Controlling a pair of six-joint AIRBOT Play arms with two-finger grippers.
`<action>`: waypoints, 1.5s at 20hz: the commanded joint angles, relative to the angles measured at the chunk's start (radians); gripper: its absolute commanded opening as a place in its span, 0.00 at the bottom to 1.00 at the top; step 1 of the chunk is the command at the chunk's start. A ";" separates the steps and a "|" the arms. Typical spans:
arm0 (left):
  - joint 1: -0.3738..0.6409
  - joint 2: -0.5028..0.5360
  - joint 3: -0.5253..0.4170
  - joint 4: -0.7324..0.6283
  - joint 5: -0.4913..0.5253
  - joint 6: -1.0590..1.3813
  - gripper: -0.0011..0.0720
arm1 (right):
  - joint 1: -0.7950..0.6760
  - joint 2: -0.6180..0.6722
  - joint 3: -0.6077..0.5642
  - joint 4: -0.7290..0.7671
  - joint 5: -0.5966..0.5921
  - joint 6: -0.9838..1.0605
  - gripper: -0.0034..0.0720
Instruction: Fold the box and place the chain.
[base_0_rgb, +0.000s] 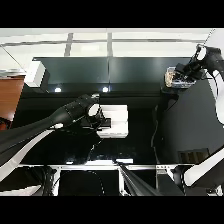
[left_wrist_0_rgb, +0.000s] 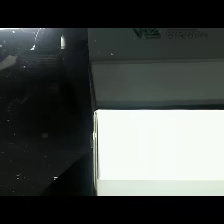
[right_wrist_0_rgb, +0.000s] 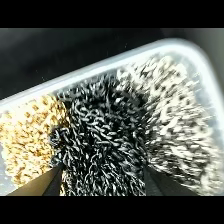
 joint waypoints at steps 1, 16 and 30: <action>0.000 0.000 0.000 0.000 -0.003 0.000 0.05 | -0.007 -0.066 0.040 0.027 0.071 -0.024 0.77; 0.000 0.000 0.000 0.000 -0.002 0.000 0.05 | -0.011 0.264 0.174 0.140 0.185 -0.270 0.06; 0.000 0.000 0.000 0.000 -0.003 0.000 0.05 | 0.180 0.889 -0.163 0.525 0.308 -0.484 0.06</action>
